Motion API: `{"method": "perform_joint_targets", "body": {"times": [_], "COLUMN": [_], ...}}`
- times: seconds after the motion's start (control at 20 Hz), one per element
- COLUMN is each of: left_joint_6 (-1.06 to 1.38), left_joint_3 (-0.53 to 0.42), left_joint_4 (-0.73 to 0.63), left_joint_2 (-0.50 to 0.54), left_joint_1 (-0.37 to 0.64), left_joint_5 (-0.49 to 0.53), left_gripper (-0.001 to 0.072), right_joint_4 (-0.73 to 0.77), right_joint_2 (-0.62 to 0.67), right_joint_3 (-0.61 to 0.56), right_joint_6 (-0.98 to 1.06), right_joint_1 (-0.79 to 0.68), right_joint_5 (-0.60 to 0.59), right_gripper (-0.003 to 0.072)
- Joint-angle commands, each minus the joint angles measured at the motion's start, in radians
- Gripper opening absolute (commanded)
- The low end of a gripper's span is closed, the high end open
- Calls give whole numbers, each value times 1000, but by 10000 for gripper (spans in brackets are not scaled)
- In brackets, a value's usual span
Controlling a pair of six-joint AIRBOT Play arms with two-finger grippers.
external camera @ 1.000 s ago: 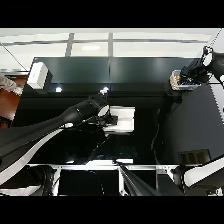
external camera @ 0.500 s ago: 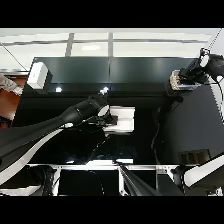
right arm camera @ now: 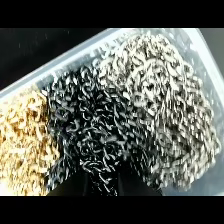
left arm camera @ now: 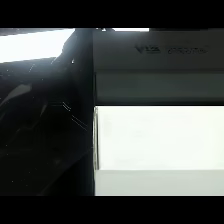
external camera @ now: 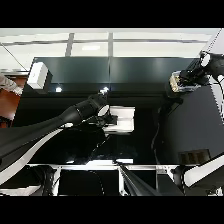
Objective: Fold the box and place the chain.
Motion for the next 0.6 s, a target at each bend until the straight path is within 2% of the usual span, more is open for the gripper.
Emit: {"method": "perform_joint_targets", "body": {"times": [0.0, 0.25, 0.4, 0.55], "left_joint_6": [0, 0, 0, 0], "left_joint_3": [0, 0, 0, 0], "left_joint_4": [0, 0, 0, 0], "left_joint_2": [0, 0, 0, 0], "left_joint_1": [1, 1, 1, 1], "left_joint_5": [1, 2, 5, 5], "left_gripper": [29, 29, 29, 29], "right_joint_4": [23, 86, 137, 172], "right_joint_2": [47, 256, 383, 483], "right_joint_3": [48, 75, 75, 75], "right_joint_6": [-97, -198, -206, -228], "right_joint_1": [-2, -1, -2, -1], "right_joint_5": [32, 92, 40, 57], "right_gripper": [16, 16, 14, 14]}}
